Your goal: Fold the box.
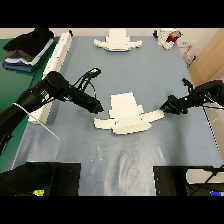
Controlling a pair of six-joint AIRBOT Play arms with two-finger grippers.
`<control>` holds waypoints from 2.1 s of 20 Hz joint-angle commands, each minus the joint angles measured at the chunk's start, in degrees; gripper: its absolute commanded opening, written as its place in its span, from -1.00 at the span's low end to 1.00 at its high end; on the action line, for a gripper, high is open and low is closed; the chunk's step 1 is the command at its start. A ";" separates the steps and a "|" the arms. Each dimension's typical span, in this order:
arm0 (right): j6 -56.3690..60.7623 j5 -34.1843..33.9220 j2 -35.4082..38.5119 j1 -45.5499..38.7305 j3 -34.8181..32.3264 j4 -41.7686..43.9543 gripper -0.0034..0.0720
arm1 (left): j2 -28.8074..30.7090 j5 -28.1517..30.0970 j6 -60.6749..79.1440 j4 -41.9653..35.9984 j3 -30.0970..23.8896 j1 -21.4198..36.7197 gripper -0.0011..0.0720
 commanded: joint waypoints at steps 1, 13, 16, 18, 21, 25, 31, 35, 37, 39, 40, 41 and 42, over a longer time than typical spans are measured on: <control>-4.50 -4.98 -4.66 0.57 1.88 4.07 -0.08 | -0.02 0.02 0.00 -0.04 0.04 0.00 -0.93; -10.54 -7.28 -4.44 8.57 -1.68 10.75 -0.90 | -0.02 1.53 -4.61 -4.26 0.26 0.83 -0.93; -13.99 0.85 5.18 10.29 -12.00 12.70 -0.90 | -0.02 -0.17 -9.77 -4.96 0.52 7.34 -0.93; -13.94 8.33 11.87 12.52 -18.84 12.81 -0.90 | -0.20 -3.13 -9.70 -4.98 0.52 11.72 -0.92; -13.94 15.34 19.26 17.51 -25.99 12.76 -0.90 | -1.57 -5.11 -10.73 -5.05 0.52 15.50 0.48; -13.88 20.04 25.83 22.25 -29.00 12.59 -0.90 | -6.47 -6.60 -8.92 -5.38 0.52 15.65 0.29; -11.78 20.55 28.59 22.58 -29.00 12.46 -0.90 | -17.27 -9.03 -0.79 -14.95 0.55 15.32 0.29; -11.37 20.55 28.59 22.58 -29.00 12.37 -0.90 | -24.26 -9.09 3.98 -20.00 2.60 13.46 0.29; -11.34 20.50 28.59 22.58 -29.00 12.15 -0.90 | -26.80 -9.51 6.16 -21.00 4.39 12.07 0.29; -11.34 20.35 28.57 22.58 -29.00 12.07 -0.90 | -28.85 -11.89 8.52 -20.98 6.84 11.10 0.29; -11.34 20.33 28.57 22.58 -29.00 12.04 -0.90 | -29.77 -13.90 9.22 -20.76 8.13 10.91 0.29; -11.34 20.24 28.57 22.58 -29.00 12.00 -0.90 | -30.47 -15.32 9.27 -20.02 9.31 10.80 0.29; -11.37 20.24 28.55 22.58 -29.00 11.96 -0.90 | -31.04 -16.39 9.27 -19.12 10.54 10.78 0.29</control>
